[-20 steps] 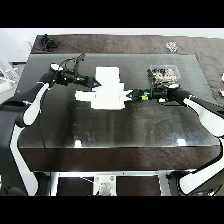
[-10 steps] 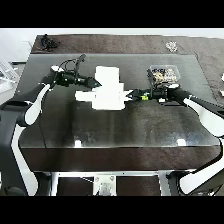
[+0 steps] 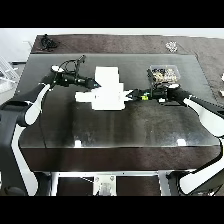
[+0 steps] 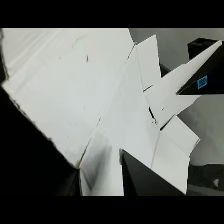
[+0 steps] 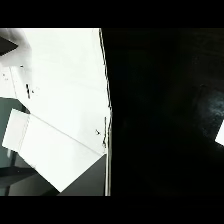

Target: Fold the box and place the chain.

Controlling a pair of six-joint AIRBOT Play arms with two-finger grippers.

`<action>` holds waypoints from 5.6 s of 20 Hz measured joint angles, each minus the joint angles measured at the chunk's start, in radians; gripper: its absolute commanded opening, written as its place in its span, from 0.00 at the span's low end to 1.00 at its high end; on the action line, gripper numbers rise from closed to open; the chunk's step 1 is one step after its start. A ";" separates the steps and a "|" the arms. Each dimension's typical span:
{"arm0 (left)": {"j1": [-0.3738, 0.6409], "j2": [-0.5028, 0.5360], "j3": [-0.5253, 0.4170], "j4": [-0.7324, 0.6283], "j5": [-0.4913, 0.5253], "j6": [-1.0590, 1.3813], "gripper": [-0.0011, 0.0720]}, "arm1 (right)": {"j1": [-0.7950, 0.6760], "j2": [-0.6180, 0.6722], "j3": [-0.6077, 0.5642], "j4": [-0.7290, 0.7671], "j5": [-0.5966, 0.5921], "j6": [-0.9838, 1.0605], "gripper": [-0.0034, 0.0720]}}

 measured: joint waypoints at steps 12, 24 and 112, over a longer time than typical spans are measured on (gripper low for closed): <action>0.004 0.000 0.000 0.011 -0.005 0.046 0.17 | 0.000 0.000 0.000 -0.002 0.000 -0.002 0.06; 0.005 -0.002 -0.024 -0.009 -0.085 0.383 0.04 | -0.101 0.015 0.000 0.174 0.080 -0.122 0.24; 0.004 -0.037 -0.121 -0.050 -0.128 0.964 0.04 | 0.222 0.469 -0.383 -0.229 -0.267 -0.858 1.00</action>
